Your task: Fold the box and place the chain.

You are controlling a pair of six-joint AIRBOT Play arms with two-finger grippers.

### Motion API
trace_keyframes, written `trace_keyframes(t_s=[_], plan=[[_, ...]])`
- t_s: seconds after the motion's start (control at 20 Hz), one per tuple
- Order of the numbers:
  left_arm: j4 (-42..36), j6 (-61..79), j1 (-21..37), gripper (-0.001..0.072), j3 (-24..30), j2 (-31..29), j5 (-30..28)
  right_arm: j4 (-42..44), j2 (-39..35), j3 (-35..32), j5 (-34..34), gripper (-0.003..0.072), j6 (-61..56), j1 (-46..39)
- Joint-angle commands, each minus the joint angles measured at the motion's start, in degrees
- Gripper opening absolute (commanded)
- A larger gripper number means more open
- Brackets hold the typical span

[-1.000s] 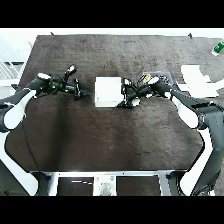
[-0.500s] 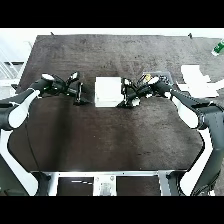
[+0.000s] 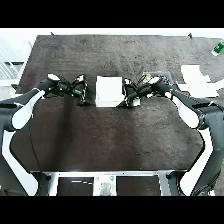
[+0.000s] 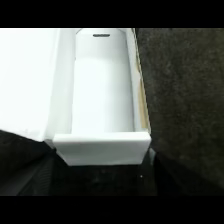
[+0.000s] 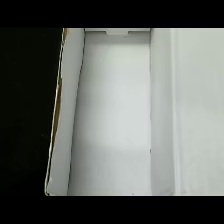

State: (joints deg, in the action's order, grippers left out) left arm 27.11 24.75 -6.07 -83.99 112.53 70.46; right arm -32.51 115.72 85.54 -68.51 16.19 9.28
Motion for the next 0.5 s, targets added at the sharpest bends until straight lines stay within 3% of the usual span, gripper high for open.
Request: trace_keyframes(t_s=[0.0, 0.3, 0.45], plan=[[0.13, -0.31, -0.07, 0.0720, -0.04, 0.02, -3.06, 0.15, 0.02, -0.02, 0.07, 0.0423, 0.17, 0.07], [0.37, -0.28, 1.53, 0.0720, -0.04, 0.02, -3.78, 0.15, 0.02, -0.02, 0.07, 0.0423, 0.17, 0.07], [0.33, 0.52, 1.31, 0.0720, -0.04, 0.02, -1.14, 0.15, 0.02, -0.02, 0.07, 0.0423, 0.17, 0.07]])
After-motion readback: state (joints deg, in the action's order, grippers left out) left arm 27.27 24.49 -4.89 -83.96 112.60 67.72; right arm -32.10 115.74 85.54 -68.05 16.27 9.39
